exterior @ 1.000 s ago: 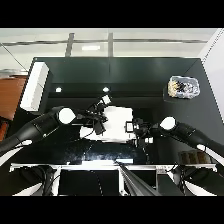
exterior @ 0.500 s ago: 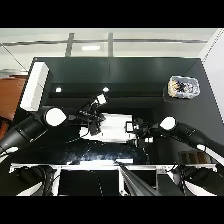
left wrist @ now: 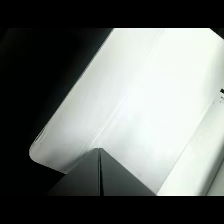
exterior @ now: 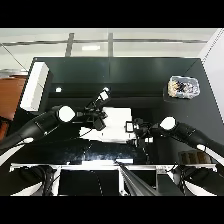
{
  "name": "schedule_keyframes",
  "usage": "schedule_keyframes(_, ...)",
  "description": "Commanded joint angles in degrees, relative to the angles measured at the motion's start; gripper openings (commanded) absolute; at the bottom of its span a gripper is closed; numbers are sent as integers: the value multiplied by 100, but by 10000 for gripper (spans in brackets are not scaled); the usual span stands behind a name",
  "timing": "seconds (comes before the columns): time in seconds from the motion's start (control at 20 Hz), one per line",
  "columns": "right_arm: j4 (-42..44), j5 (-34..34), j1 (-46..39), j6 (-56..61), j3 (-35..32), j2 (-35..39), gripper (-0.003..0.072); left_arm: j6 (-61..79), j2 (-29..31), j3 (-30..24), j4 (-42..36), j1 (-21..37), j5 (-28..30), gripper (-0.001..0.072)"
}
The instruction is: Fold the box and place the chain.
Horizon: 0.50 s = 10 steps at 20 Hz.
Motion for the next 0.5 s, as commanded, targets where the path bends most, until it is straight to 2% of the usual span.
schedule_keyframes(0.0,-2,-4,7,-11,-2,-2,347,15,-85,2,-33,4,-216,30)
schedule_keyframes(0.15,-2,-31,7,-11,-2,-2,346,11,20,4,101,44,-120,29)
schedule_keyframes(0.3,-2,-31,7,-11,-2,-2,346,-74,549,4,146,289,-42,38)
schedule_keyframes(0.35,-2,-28,7,-11,-2,-2,346,-74,756,4,151,402,-90,158)
schedule_keyframes(0.45,-2,-31,7,-11,-2,-2,347,-85,1073,4,166,680,-328,720)
